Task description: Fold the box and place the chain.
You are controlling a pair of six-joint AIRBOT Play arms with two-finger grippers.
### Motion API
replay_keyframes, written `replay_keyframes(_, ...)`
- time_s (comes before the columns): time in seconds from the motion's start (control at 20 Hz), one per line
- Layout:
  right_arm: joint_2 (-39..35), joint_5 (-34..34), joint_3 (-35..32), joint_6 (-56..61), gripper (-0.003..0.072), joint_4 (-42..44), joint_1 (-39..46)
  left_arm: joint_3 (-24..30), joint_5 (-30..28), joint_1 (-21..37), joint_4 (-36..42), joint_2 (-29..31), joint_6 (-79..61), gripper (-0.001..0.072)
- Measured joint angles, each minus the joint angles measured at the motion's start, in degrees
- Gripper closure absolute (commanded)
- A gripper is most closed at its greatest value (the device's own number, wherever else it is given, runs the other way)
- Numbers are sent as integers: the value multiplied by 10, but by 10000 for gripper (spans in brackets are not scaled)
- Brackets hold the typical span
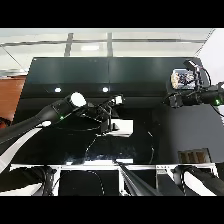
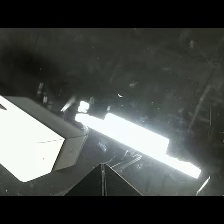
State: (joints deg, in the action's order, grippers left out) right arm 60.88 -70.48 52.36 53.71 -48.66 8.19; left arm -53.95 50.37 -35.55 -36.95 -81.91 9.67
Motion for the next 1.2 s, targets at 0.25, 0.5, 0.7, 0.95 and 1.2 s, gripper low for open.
replay_keyframes(0.25,0,1,0,0,669,0,0,0,19,-3,0,-2,7,2)
replay_keyframes(0.5,0,0,0,0,669,0,0,-1,24,-14,-2,-7,11,2)
replay_keyframes(0.7,0,1,0,0,669,0,0,-1,25,-23,-17,-12,12,2)
replay_keyframes(0.95,0,0,0,0,669,0,0,-1,15,-41,-77,-15,11,2)
replay_keyframes(1.2,0,0,0,0,670,0,0,-3,-60,-66,-132,-22,33,326)
